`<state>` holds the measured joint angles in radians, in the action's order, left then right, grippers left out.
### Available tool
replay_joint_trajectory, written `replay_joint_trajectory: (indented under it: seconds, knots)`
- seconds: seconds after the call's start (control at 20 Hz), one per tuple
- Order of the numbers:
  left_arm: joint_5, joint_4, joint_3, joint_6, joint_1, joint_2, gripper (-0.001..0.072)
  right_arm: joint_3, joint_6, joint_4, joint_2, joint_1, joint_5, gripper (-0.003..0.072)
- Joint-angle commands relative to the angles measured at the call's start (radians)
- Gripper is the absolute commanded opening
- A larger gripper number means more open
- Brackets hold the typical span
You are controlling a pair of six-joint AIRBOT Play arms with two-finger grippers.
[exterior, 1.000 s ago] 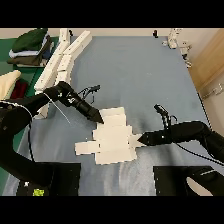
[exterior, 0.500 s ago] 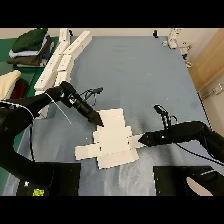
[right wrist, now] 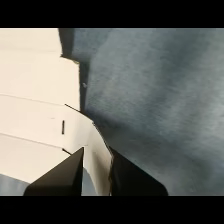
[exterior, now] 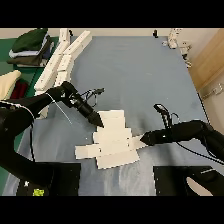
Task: Fold the box.
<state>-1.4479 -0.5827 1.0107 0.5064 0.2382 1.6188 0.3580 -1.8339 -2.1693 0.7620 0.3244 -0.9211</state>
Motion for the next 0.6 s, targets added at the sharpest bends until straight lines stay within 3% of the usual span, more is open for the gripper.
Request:
replay_joint_trajectory:
  seconds: [0.0, 0.25, 0.3, 0.35, 0.55]
  knots:
    - [0.015, 0.003, 0.017, -0.093, -0.001, -0.025, 0.0011, 0.055, 0.147, 0.309, -0.001, 0.0, -0.004, 0.0241]
    - [0.169, 0.0, 0.006, -0.177, 0.034, -0.188, 0.0009, 0.168, 0.491, 0.681, -0.001, -0.011, 0.008, 0.0265]
    - [0.211, -0.001, -0.012, -0.21, 0.051, -0.227, 0.0008, 0.204, 0.542, 0.721, -0.001, -0.024, 0.012, 0.0417]
    - [0.274, -0.001, -0.042, -0.239, 0.074, -0.274, 0.0008, 0.24, 0.602, 0.766, -0.001, -0.04, 0.015, 0.0476]
    - [0.55, 0.0, -0.222, -0.36, 0.178, -0.475, 0.0007, 0.305, 0.686, 0.793, -0.001, -0.096, 0.016, 0.0468]
